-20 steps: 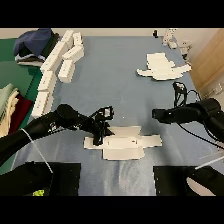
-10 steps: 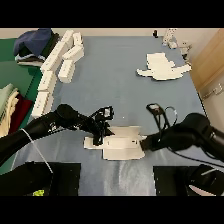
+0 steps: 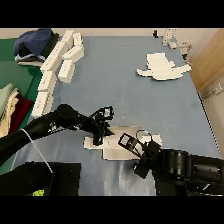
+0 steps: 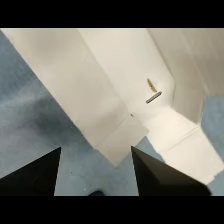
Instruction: Fold the box.
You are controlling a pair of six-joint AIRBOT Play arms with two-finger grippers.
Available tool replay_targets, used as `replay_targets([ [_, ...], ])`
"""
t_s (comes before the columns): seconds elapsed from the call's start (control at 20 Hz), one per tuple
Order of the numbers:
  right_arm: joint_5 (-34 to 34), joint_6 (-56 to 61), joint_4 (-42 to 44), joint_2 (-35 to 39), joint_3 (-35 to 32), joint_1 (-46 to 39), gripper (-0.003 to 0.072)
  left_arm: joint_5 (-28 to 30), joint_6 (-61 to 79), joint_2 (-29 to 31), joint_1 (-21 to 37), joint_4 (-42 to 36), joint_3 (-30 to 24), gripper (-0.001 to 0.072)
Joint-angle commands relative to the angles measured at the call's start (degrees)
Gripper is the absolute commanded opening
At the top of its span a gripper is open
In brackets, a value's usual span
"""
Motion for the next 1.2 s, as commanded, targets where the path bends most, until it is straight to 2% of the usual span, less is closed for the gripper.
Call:
replay_targets([
  [0.0,5.22,-0.96,-7.72,-5.57,-0.22,1.66,0.0653,0.02,0.02,-0.04,-0.02,0.00,0.04,0.0012],
  [0.25,6.10,1.66,-10.47,-10.10,-0.20,1.66,0.0652,0.02,0.02,-0.04,-0.02,0.00,0.04,0.0012],
  [0.8,1.53,16.94,-18.99,-4.00,0.87,1.66,0.0652,0.00,0.02,-0.04,-0.02,0.00,0.04,0.0012],
  [0.9,0.52,16.94,-18.97,-4.00,0.87,1.66,0.0669,0.00,0.02,-0.04,-0.02,0.00,0.04,0.0012],
  [0.95,0.37,16.87,-18.97,-3.98,0.87,1.66,0.0720,0.00,0.02,-0.04,-0.02,0.00,0.04,0.0012],
  [1.15,1.01,11.47,-18.62,-3.65,0.85,1.14,0.0720,0.00,0.02,-0.04,-0.02,0.00,0.04,0.0012],
])
